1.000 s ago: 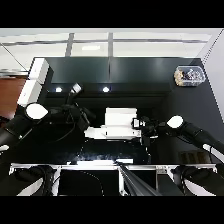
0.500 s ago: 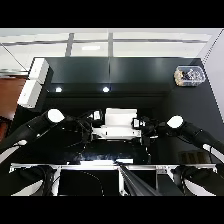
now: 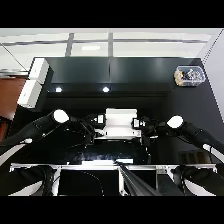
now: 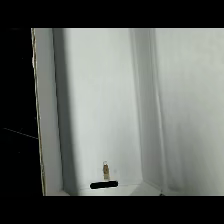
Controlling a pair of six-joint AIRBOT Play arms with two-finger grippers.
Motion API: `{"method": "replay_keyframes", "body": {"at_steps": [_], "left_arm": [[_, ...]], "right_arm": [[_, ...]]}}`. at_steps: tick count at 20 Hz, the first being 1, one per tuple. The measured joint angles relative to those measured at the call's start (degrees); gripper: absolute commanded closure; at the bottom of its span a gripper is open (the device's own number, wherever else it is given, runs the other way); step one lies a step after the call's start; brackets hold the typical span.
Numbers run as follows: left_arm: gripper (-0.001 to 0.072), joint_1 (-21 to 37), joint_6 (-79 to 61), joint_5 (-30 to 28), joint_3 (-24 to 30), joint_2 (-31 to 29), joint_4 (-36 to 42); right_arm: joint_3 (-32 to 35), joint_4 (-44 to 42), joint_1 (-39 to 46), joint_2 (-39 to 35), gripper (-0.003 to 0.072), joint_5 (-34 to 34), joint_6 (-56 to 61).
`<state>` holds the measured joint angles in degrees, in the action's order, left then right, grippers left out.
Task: Fold the box and place the chain.
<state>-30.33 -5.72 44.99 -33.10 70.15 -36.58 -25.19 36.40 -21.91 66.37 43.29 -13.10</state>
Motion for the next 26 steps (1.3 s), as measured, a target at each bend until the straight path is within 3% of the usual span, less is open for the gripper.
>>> {"method": "replay_keyframes", "body": {"at_steps": [1, 22, 23, 25, 26], "left_arm": [[0.0492, -0.31, -0.04, -0.11, -0.02, 0.04, 0.22], [0.0485, -4.85, -0.15, -3.89, -0.02, 2.86, 7.04], [0.0459, -4.90, -0.13, -4.33, -0.02, 2.91, 7.10], [0.0310, -4.94, -0.11, -5.53, -0.02, 2.95, 7.30], [0.0304, -4.96, 0.04, -6.03, -0.02, 2.95, 7.37]], "right_arm": [[0.02, -0.02, 0.00, 0.00, 0.0206, -0.02, 0.00], [0.00, 0.02, 0.00, 0.00, 0.0206, -0.42, 0.00], [0.02, -0.02, -0.02, 0.00, 0.0206, -0.48, 0.02], [0.00, -0.07, -0.02, 0.00, 0.0206, -0.63, 0.04], [0.02, -0.07, -0.02, 0.00, 0.0206, -0.63, 0.04]]}}
